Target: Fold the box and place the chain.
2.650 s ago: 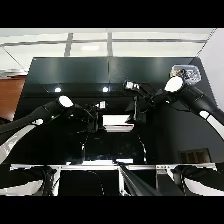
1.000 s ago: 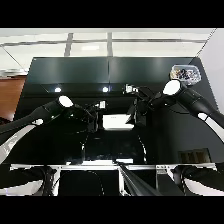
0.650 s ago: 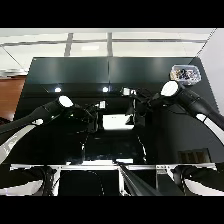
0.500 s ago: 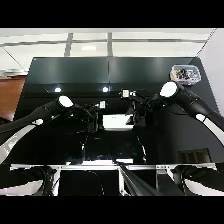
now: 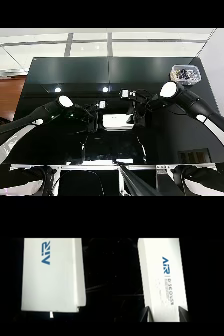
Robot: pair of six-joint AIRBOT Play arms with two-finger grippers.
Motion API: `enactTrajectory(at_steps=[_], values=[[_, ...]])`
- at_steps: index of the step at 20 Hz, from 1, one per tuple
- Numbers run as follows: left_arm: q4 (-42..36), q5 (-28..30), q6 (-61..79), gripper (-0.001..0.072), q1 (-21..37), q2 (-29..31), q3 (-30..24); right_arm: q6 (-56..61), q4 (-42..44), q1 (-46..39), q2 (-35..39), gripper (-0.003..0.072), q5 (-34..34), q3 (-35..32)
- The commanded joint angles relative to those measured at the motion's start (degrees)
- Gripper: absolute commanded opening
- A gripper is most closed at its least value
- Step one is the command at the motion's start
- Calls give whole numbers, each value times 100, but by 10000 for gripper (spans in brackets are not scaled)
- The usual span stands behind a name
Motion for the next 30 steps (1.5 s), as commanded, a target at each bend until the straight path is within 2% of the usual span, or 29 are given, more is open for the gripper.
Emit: enactTrajectory(at_steps=[1, 9, 29, 30], values=[[2, -7, 11, 403, -2, -4, 4, 52, 26, -2, 50, 417, -17, 17], [2, -7, 11, 404, -2, -4, 4, 50, 114, -2, 52, 417, -369, 20], [2, -4, 11, 404, -2, -4, 4, 50, 98, 0, -17, 415, -101, 20], [2, -4, 11, 404, -2, -4, 4, 48, 98, 0, -17, 309, -87, 20]])
